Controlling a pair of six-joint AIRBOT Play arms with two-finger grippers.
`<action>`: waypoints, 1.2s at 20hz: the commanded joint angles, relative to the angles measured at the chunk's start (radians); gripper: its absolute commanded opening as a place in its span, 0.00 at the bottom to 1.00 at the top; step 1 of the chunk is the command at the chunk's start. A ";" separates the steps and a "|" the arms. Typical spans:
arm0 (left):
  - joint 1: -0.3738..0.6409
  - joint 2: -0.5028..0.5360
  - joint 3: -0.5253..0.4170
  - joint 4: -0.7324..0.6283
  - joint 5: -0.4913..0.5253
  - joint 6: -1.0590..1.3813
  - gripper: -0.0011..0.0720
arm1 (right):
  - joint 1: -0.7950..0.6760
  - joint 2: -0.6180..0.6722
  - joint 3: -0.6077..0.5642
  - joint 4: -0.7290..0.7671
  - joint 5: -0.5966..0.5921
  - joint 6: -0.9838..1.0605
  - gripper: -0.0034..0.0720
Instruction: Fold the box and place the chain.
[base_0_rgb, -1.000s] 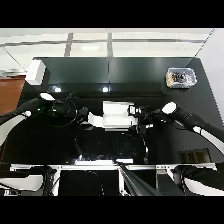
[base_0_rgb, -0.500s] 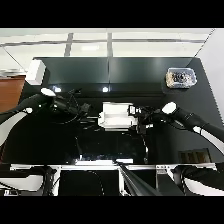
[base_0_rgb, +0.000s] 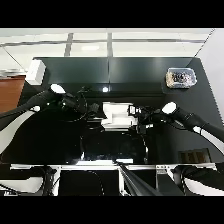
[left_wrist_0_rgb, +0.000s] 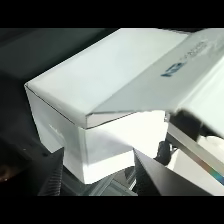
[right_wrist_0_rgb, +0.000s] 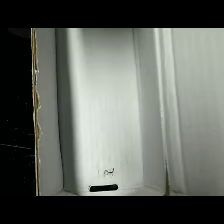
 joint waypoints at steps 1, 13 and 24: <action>-0.049 0.000 0.060 0.130 0.010 -0.164 0.68 | 0.001 -0.001 0.001 0.000 0.000 0.000 0.31; -0.204 0.000 0.135 0.440 0.119 -0.498 0.57 | 0.001 -0.001 0.001 0.000 0.000 0.000 0.31; -0.401 -0.043 0.247 0.830 0.113 -0.893 0.57 | 0.001 -0.001 0.001 0.000 0.000 0.000 0.31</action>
